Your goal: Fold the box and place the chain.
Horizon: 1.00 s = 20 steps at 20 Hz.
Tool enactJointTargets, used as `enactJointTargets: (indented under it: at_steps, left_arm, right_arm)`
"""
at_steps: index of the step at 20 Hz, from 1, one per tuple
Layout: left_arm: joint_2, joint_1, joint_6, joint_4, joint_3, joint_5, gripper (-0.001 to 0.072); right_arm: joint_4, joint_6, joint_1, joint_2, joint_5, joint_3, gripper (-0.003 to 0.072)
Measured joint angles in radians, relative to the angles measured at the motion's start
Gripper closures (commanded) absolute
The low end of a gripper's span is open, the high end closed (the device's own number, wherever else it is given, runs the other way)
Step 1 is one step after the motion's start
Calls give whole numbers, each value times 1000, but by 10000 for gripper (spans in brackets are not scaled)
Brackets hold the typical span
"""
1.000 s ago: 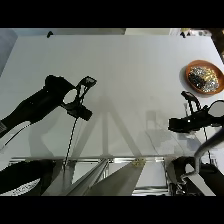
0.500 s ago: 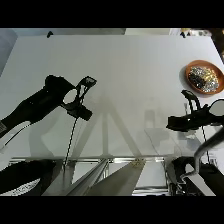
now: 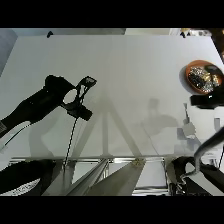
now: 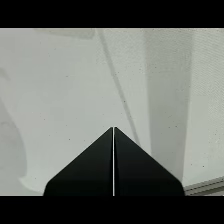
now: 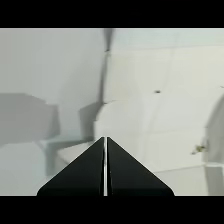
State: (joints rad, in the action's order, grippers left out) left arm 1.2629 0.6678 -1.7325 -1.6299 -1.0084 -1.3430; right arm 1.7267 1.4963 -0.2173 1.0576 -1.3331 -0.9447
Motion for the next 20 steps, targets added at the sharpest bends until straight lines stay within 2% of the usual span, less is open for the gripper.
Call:
enactJointTargets:
  at_steps: [3, 4, 5, 6, 11, 17, 20]
  left_arm:
    - [0, 0, 0, 0, 0, 0, 701]
    - [0, 0, 0, 0, 0, 0, 701]
    - [0, 0, 0, 0, 0, 0, 701]
    - [0, 0, 0, 0, 0, 0, 701]
    - [0, 0, 0, 0, 0, 0, 701]
    - [0, 0, 0, 0, 0, 0, 701]
    - [0, 0, 0, 0, 0, 0, 701]
  right_arm:
    - [116, -13, -144, 67, -15, -49, 663]
    - [134, -26, -198, 85, -20, -57, 542]
    - [144, -40, -257, 103, -24, -63, 295]
    - [148, -59, -314, 117, -25, -67, 221]
    - [137, -140, -500, 170, 23, -76, 228]
    - [221, -219, -506, 270, 23, -77, 234]
    - [281, -232, -498, 314, 28, -77, 332]
